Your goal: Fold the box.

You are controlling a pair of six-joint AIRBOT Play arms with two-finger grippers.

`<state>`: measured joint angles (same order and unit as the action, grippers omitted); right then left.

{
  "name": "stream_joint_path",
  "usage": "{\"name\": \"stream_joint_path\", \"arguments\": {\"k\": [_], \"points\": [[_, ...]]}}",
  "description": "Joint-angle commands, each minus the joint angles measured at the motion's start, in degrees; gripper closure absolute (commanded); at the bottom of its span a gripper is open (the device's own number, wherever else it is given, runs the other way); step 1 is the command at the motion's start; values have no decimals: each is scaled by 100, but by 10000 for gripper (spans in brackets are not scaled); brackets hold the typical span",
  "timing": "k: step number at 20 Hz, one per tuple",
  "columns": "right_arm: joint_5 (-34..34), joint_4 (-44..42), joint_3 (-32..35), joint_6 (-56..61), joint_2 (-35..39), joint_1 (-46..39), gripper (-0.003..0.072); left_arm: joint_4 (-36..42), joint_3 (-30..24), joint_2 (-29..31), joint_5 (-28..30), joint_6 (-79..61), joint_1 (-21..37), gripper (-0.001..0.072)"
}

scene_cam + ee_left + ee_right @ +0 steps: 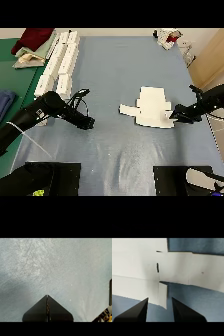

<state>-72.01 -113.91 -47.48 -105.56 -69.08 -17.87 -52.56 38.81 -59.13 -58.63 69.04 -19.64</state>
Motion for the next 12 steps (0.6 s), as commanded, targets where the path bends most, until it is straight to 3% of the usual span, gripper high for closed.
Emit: {"name": "stream_joint_path", "arguments": {"k": [1, 4, 8, 10, 12], "points": [[-221, 164, -461, 323, 63, -83, 241, -2, -2, -2, 0, -2, -2, 700], [-310, 562, -992, 835, 107, -339, 242, -2, -2, -2, 2, 0, -2, 700], [-348, 1005, -1040, 1008, 17, -1106, 241, -2, -2, -2, 2, 0, -2, 700], [-348, 866, -1040, 758, -149, -1596, 241, -2, -2, -2, 2, -2, -2, 700], [-350, 201, -1040, 175, -407, -2068, 241, 0, 0, -2, 2, 0, -2, 700]]}}
